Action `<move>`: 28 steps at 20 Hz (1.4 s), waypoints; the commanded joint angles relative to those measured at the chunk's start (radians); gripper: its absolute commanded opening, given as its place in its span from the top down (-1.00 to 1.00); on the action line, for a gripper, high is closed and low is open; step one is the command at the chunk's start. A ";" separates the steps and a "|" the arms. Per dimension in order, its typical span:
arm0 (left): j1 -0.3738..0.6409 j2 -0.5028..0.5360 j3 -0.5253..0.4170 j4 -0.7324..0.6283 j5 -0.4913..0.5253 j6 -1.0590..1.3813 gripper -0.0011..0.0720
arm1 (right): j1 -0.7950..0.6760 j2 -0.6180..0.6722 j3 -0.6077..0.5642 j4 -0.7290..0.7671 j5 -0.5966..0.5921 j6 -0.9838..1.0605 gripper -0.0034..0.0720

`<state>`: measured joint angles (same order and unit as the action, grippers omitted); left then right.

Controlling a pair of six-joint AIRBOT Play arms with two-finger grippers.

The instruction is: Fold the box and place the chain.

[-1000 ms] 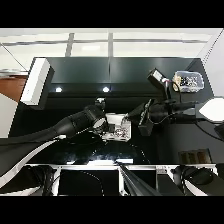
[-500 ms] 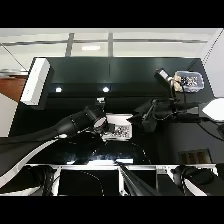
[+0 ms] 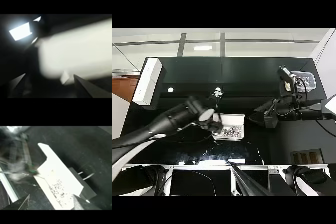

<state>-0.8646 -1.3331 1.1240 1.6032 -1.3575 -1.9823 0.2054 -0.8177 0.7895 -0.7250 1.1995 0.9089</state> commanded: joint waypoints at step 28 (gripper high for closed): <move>0.378 0.095 -0.515 -0.911 0.492 2.139 -0.98 | -0.120 0.001 0.001 -0.159 0.016 0.130 -0.74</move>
<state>-0.4522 -1.2064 0.6094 0.7387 -0.9367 0.1215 0.0849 -0.8177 0.7895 -0.8612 1.2156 1.0374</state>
